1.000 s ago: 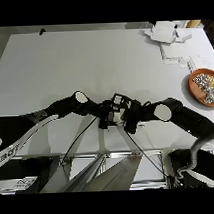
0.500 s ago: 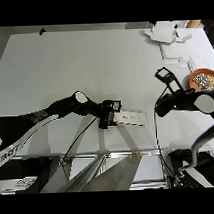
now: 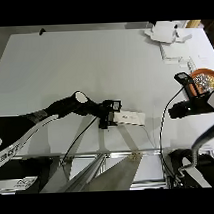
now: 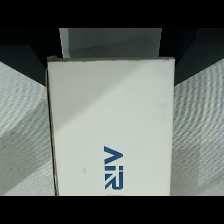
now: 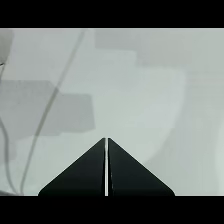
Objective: Fold the box and place the chain.
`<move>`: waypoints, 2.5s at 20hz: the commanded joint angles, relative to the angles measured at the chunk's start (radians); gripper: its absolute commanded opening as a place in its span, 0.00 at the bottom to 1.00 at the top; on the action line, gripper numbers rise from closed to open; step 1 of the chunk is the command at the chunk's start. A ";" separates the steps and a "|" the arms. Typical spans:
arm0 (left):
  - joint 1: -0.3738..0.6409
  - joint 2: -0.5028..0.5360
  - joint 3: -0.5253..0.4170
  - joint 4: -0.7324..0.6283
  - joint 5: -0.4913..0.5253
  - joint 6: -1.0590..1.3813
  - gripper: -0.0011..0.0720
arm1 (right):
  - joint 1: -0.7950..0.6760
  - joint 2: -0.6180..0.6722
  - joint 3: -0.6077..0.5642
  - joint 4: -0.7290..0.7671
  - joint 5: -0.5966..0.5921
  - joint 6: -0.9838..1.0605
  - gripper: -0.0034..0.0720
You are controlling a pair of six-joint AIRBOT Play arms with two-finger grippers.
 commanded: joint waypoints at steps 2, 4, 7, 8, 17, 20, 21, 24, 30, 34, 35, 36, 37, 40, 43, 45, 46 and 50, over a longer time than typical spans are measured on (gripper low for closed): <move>0.029 0.063 0.002 0.085 -0.010 -0.133 0.30 | -0.010 0.001 0.000 -0.003 0.013 0.004 0.07; 0.083 0.163 0.002 0.222 -0.006 -0.366 0.30 | -0.010 0.001 0.000 -0.003 0.013 0.004 0.07; 0.223 0.332 0.002 0.532 -0.008 -0.759 0.30 | -0.010 0.001 0.000 -0.003 0.013 0.004 0.07; 0.285 0.391 0.002 0.663 -0.009 -0.893 0.30 | -0.010 0.001 0.000 -0.003 0.013 0.004 0.07; 0.959 0.597 -0.006 1.047 -0.053 -1.556 0.30 | -0.010 0.001 0.000 -0.003 0.013 0.004 0.07; 1.082 0.571 -0.036 1.028 -0.070 -1.627 0.30 | -0.010 0.001 0.000 -0.003 0.012 0.004 0.07; 1.100 0.563 -0.052 1.028 -0.077 -1.626 0.30 | -0.010 0.001 0.000 -0.003 0.013 0.004 0.07; 1.101 0.552 -0.087 1.027 -0.113 -1.623 0.30 | -0.010 0.001 0.000 -0.003 0.013 0.004 0.07; 1.095 0.551 -0.094 1.001 -0.163 -1.624 0.61 | -0.010 0.001 0.000 -0.003 0.013 0.004 0.07; 1.095 0.552 -0.103 0.988 -0.190 -1.624 0.92 | -0.010 0.001 0.000 -0.003 0.013 0.004 0.07; 1.095 0.552 -0.105 0.989 -0.197 -1.624 0.97 | -0.010 0.001 0.000 -0.003 0.013 0.004 0.07; 1.095 0.552 -0.105 0.989 -0.204 -1.623 0.96 | -0.010 0.001 0.000 -0.003 0.013 0.004 0.07; 1.095 0.554 -0.105 0.990 -0.211 -1.623 0.96 | -0.010 0.001 0.000 -0.003 0.013 0.004 0.07; 1.091 0.590 -0.105 0.988 -0.218 -1.623 0.96 | -0.010 0.001 0.000 -0.003 0.013 0.004 0.07; 1.062 0.700 -0.105 0.992 -0.217 -1.620 0.96 | -0.010 0.001 0.000 -0.003 0.013 0.004 0.07; 1.036 0.785 -0.105 0.999 -0.212 -1.619 0.96 | -0.010 0.001 0.000 -0.003 0.013 0.004 0.07; 1.025 0.824 -0.105 1.007 -0.208 -1.619 0.96 | -0.010 0.001 0.000 -0.003 0.013 0.004 0.07; 0.996 0.888 -0.105 1.040 -0.210 -1.620 0.96 | -0.010 0.001 0.000 -0.003 0.013 0.004 0.07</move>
